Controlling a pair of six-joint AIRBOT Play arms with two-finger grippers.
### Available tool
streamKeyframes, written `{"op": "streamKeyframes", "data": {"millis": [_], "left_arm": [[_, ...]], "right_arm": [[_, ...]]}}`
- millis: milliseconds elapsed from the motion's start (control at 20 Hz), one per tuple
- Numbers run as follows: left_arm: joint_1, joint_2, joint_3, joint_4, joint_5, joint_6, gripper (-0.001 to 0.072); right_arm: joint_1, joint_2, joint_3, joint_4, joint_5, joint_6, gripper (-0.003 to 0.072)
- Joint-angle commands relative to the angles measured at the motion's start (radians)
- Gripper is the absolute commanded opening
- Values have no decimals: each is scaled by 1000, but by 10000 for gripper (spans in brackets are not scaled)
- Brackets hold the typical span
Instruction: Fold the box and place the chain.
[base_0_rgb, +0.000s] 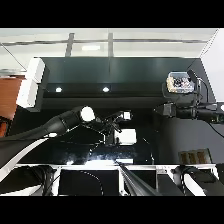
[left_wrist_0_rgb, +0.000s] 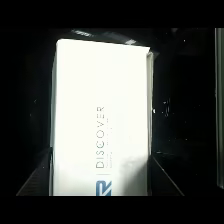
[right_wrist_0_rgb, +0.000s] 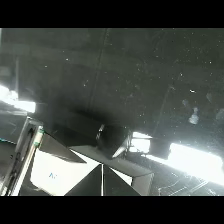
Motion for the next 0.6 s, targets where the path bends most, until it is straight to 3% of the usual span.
{"op": "streamKeyframes", "data": {"millis": [0,200,250,350,400,550], "left_arm": [[-11,-20,0,3,55,-4,715],[-18,-25,0,10,67,-4,711],[-18,-25,0,11,59,-5,669],[-9,-15,0,37,58,-74,384],[5,0,0,68,47,-143,350],[102,90,-2,220,-81,-346,349]], "right_arm": [[0,0,0,0,0,0,21],[0,0,0,0,-17,1,21],[-1,0,0,0,-31,1,21],[-6,0,0,0,-49,1,21],[-16,0,0,-1,-46,1,21],[-64,0,0,0,-23,1,21]]}}
